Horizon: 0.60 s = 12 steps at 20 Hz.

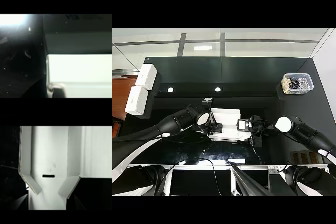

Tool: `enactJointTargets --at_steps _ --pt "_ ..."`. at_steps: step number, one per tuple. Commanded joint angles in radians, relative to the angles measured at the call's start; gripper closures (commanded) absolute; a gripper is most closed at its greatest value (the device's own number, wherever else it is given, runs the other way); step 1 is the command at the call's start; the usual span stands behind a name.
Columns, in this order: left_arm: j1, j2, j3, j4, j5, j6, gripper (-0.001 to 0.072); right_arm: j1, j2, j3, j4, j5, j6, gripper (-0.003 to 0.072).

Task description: Fold the box and place the chain.

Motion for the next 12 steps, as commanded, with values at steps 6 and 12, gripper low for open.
enactJointTargets --at_steps 6,12 --pt "-0.001 -0.002 0.009 0.038 -0.026 -0.041 0.0679 0.0 -0.003 0.001 0.076 -0.015 -0.028 0.0116" --pt "-0.001 -0.003 0.009 0.036 -0.013 -0.041 0.0678 0.008 -0.037 0.001 0.136 -0.083 -0.063 0.0125"
